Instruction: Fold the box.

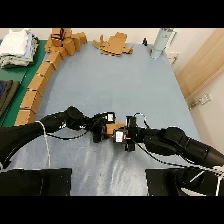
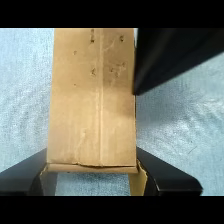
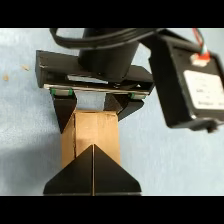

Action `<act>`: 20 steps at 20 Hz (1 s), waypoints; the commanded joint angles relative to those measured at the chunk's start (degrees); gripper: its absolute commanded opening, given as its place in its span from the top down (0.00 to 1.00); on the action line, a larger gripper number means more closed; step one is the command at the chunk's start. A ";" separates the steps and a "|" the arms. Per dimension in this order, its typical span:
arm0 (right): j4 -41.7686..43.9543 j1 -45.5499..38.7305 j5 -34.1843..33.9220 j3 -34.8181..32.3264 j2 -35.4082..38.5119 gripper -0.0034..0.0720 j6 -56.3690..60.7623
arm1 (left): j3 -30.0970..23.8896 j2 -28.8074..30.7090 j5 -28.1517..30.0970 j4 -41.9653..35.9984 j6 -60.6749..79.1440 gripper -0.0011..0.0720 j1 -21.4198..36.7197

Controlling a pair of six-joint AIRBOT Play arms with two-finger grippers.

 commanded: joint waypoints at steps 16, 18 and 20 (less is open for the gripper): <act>-1.18 -1.51 0.39 0.07 -5.55 0.94 1.73 | 0.00 -0.04 0.02 0.00 0.00 0.29 -0.02; -1.20 -1.55 0.39 0.07 -5.53 0.94 1.70 | 0.00 -0.04 0.00 -0.02 0.00 0.29 -0.02; -1.20 -1.51 0.63 0.07 -5.07 0.94 1.70 | 0.00 -0.04 0.02 0.00 0.00 0.29 -0.02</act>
